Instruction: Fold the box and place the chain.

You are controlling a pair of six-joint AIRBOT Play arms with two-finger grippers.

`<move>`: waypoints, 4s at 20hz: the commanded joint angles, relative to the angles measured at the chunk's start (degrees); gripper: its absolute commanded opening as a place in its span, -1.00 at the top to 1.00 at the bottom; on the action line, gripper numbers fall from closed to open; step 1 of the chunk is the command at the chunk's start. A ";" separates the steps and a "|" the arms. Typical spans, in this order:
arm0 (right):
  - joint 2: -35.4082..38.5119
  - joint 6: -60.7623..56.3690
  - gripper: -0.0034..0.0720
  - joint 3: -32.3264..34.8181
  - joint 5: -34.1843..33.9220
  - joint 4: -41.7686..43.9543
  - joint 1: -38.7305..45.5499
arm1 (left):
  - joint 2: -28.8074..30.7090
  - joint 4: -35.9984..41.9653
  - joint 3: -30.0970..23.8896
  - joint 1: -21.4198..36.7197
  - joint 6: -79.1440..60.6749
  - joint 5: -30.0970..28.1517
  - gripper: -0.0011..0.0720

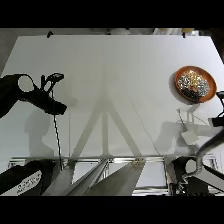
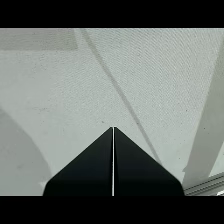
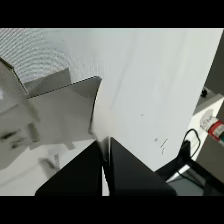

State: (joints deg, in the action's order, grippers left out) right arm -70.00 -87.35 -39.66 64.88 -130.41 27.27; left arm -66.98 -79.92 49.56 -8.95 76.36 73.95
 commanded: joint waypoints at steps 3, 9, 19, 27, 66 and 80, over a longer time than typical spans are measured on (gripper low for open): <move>1.16 3.63 0.87 0.00 5.03 2.03 -6.38 | 0.02 0.00 -0.02 0.04 -0.02 0.00 0.95; 15.91 5.35 0.87 2.36 -0.61 37.13 -19.65 | 0.02 0.00 -0.02 0.04 -0.02 0.00 0.95; 26.16 -6.43 0.87 13.33 -15.10 49.83 -46.90 | -0.22 2.78 -0.02 -0.11 -1.77 -9.20 0.93; 26.14 -8.44 0.87 13.33 -16.83 49.86 -50.60 | -12.07 46.03 -0.02 -7.89 -42.84 -12.00 -0.23; 26.29 3.91 0.01 1.95 -5.99 46.84 -50.60 | -21.90 56.83 2.08 -25.68 -87.08 -26.86 0.97; 26.29 6.69 0.01 1.95 -5.38 46.86 -50.60 | -24.30 56.98 2.08 -25.66 -86.84 -27.47 0.95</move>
State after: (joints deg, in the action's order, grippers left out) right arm -43.72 -82.46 -37.67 59.20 -83.57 -23.29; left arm -91.22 -22.68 51.64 -34.59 -10.52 46.61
